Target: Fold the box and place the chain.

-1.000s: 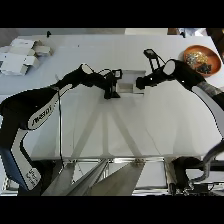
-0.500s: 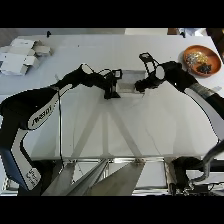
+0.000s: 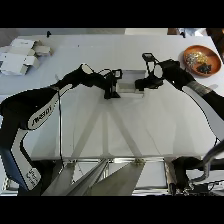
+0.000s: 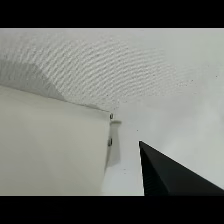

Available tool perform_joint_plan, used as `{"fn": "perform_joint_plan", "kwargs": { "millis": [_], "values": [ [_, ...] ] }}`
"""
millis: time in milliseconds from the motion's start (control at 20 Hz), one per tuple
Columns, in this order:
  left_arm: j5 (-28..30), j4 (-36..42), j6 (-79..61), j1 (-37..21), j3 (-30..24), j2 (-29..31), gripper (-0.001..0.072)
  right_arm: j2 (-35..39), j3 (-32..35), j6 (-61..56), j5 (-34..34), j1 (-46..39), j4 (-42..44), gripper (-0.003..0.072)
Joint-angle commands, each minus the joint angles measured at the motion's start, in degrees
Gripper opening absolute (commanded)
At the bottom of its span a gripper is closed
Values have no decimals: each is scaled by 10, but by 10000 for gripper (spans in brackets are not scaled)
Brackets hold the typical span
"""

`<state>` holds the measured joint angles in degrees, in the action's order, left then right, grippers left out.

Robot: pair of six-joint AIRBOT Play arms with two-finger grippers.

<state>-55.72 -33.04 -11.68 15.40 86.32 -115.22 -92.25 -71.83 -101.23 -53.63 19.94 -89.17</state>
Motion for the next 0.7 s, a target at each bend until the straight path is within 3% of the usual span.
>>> {"fn": "perform_joint_plan", "kwargs": {
  "millis": [0,250,350,450,650],
  "values": [
    [0,0,0,0,0,0,421,-21,-28,-31,-23,1,21,391],
    [0,0,0,0,0,0,421,-43,-30,-53,-41,8,26,390],
    [0,0,0,0,0,0,421,-46,-30,-55,-42,13,20,322],
    [0,0,0,0,0,0,421,-47,-30,-83,-40,16,-3,315],
    [0,0,0,0,0,0,421,-47,-30,-96,-42,18,-11,189]
  ]
}}
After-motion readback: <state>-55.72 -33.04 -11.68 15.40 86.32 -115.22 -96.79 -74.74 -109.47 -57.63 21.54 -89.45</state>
